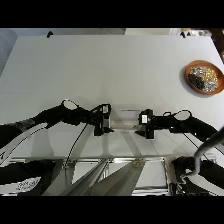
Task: Fold the box and place the chain.
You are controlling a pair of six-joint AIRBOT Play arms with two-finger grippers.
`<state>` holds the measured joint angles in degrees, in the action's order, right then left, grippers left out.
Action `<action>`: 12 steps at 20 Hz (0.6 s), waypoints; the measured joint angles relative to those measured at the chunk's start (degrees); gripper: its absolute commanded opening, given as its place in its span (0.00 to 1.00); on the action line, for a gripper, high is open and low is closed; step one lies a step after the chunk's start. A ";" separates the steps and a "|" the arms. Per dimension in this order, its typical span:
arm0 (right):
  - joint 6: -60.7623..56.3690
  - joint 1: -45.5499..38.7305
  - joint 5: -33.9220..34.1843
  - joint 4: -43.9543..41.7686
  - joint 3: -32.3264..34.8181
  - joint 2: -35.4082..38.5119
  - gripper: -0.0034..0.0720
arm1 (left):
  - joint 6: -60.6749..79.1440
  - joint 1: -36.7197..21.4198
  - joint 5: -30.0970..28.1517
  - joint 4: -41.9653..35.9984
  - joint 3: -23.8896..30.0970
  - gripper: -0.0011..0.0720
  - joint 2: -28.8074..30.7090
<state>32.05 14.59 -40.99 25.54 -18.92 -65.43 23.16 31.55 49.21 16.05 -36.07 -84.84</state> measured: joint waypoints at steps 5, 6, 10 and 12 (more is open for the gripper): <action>-11.19 0.00 -0.07 11.32 0.00 6.73 0.96 | 0.15 0.00 -0.13 0.00 0.00 0.11 0.00; -14.36 -0.02 0.17 14.60 0.00 8.44 0.96 | 0.31 0.00 -0.15 0.04 0.00 0.11 0.00; -27.76 -0.02 -0.26 26.75 0.00 15.69 0.89 | 0.20 0.00 -0.22 0.04 0.00 0.11 0.00; -33.24 -0.02 -0.20 28.65 0.00 19.23 0.56 | 0.17 0.00 -0.24 0.02 0.00 0.11 0.00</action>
